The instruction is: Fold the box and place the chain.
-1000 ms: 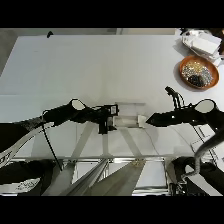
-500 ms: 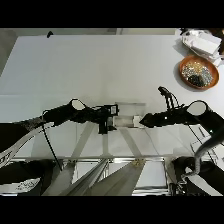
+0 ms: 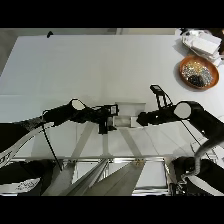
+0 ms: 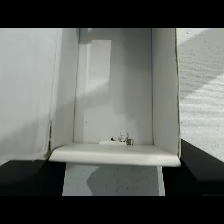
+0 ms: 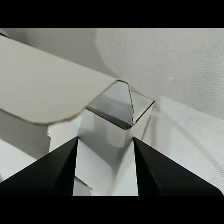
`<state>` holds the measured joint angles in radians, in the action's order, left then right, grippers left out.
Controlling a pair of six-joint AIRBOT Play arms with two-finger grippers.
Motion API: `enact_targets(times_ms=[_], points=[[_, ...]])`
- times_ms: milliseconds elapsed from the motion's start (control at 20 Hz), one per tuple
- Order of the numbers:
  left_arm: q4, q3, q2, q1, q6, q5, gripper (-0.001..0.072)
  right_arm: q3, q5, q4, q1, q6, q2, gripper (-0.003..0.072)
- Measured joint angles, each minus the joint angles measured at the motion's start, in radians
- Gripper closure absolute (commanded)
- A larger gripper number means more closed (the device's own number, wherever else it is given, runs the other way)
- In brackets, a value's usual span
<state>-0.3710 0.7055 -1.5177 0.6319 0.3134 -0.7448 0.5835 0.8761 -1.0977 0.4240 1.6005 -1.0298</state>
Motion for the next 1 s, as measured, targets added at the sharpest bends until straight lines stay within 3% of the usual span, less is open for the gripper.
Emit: enact_targets(times_ms=[500,550,1000], points=[[0.000,0.000,0.000,0.000,0.000,0.000,0.0233,0.079,0.038,-0.335,0.144,0.412,-0.082,0.0319],[0.000,0.000,0.000,0.000,0.000,0.000,0.0233,0.080,0.038,-0.355,0.149,0.438,-0.084,0.0349],[0.000,0.000,0.000,0.000,0.000,0.000,0.0233,0.147,0.095,-0.481,0.238,0.603,-0.175,0.0349]])
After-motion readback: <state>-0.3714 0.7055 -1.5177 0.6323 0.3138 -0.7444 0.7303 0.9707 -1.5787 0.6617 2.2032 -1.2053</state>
